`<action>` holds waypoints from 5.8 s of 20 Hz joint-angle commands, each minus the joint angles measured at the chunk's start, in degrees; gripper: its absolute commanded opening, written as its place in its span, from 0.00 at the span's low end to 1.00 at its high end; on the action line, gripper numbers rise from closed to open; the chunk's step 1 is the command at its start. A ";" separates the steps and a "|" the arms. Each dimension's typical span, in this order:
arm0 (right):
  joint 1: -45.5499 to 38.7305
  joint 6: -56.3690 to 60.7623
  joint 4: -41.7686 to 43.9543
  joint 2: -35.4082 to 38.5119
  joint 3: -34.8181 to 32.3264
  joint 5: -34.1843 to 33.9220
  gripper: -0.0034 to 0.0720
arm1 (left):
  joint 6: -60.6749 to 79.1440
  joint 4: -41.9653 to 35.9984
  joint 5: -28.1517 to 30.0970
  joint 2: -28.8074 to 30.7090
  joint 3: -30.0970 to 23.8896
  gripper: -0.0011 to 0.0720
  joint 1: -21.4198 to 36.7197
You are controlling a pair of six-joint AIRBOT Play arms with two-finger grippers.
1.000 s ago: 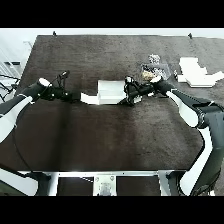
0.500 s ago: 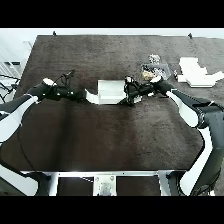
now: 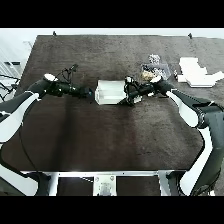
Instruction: Fold the box and place the chain.
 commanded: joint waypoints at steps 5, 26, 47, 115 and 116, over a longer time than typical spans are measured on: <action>0.02 0.02 0.02 0.02 0.00 0.00 0.82 | 0.50 -0.13 -1.38 0.09 1.27 0.41 -0.09; 0.04 0.02 0.02 0.02 0.00 0.00 0.82 | -6.88 2.93 -0.02 0.39 2.49 0.59 -2.64; 0.04 0.02 0.02 0.02 0.00 0.02 0.82 | -35.30 27.08 9.70 0.37 8.92 0.59 -13.33; 0.04 0.02 0.02 0.02 0.00 0.02 0.82 | -45.77 54.36 -25.97 -6.62 41.22 0.69 -20.22; 0.04 0.02 0.02 0.02 0.00 0.02 0.82 | -42.97 54.25 -25.35 -4.81 41.22 0.69 -19.65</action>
